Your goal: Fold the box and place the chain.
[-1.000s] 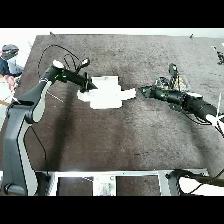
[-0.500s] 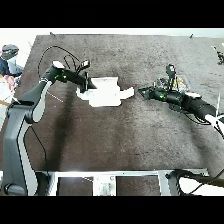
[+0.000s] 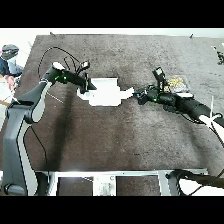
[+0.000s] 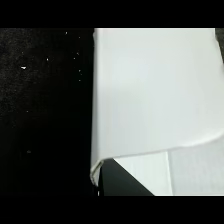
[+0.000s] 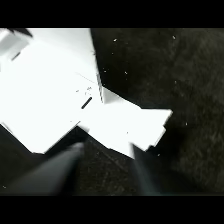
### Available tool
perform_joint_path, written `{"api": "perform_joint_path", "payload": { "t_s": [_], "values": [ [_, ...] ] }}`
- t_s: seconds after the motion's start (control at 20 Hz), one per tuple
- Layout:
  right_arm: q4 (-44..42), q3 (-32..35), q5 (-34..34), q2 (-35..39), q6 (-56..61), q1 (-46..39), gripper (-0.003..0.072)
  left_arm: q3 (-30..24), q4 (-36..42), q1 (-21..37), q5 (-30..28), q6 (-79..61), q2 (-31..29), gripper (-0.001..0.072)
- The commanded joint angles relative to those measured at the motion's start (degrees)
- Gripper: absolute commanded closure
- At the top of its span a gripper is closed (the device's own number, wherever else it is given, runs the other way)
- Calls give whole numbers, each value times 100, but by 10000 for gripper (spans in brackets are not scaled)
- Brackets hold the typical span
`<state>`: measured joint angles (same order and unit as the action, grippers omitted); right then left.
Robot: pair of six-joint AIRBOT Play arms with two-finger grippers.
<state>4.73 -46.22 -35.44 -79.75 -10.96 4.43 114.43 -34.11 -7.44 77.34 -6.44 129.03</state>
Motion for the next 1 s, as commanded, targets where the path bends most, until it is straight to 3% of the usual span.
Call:
{"api": "perform_joint_path", "payload": {
  "t_s": [0.0,0.15,0.35,0.45,0.65,0.95],
  "values": [
    [20,-9,205,-4,-890,264,176,-4,-17,0,9,-4,-2,698],
    [66,-66,0,-79,-1899,431,151,-4,-17,0,-2,-4,-2,698],
    [1095,-876,-938,-857,-1773,601,146,-4,-17,0,-2,-4,-2,698],
    [1818,-1344,-1165,-1239,-1620,737,65,-4,-17,0,0,-4,-2,698],
    [3106,-1910,-1172,-1615,-848,1152,65,-4,-15,0,-4,-4,-2,698],
    [3515,-2201,-817,-1950,-393,1335,67,-4,-15,0,-2,-4,-2,698]
  ]
}}
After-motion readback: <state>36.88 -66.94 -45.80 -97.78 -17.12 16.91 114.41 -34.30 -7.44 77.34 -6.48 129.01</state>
